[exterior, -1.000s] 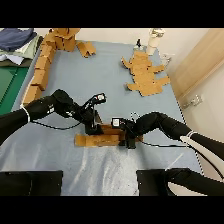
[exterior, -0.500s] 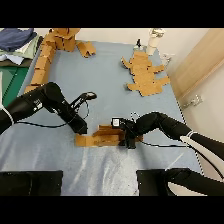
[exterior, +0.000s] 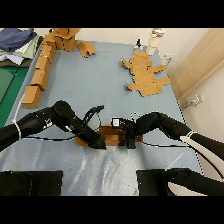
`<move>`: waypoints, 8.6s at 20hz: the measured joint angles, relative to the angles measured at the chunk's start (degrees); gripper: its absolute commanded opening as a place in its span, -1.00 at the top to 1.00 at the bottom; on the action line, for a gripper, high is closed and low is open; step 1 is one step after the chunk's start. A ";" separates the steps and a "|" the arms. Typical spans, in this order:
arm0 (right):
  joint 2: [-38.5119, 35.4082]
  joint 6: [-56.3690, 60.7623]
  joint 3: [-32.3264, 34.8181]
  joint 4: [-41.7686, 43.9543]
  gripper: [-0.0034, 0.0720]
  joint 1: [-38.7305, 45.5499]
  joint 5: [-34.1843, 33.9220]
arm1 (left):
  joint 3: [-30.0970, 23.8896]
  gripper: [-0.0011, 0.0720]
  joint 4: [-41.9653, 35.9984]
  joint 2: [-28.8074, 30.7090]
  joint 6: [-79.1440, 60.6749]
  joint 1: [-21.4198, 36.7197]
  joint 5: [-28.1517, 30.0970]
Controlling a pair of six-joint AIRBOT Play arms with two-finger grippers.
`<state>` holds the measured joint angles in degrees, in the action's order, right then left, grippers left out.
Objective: Fold the box.
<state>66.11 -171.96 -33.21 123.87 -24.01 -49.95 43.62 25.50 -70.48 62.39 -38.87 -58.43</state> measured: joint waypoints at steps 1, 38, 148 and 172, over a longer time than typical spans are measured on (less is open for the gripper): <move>0.00 0.00 0.00 0.00 -0.52 0.00 -0.02 | -0.09 0.94 -2.71 -0.17 -1.60 -0.26 3.61; 0.00 -0.02 0.00 -0.07 -0.52 0.00 -0.04 | 5.86 0.94 -3.96 -11.02 -11.43 5.97 15.82; 0.00 0.02 0.00 -0.24 -0.52 -0.02 -0.04 | -8.96 0.94 17.90 3.34 -43.50 -9.03 34.51; 0.00 0.00 -0.02 -0.24 -0.52 0.00 -0.04 | -15.93 0.95 32.28 13.64 28.89 12.63 9.07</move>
<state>66.11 -171.96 -33.23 123.63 -24.01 -50.00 27.68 57.78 -56.84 91.29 -26.24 -49.36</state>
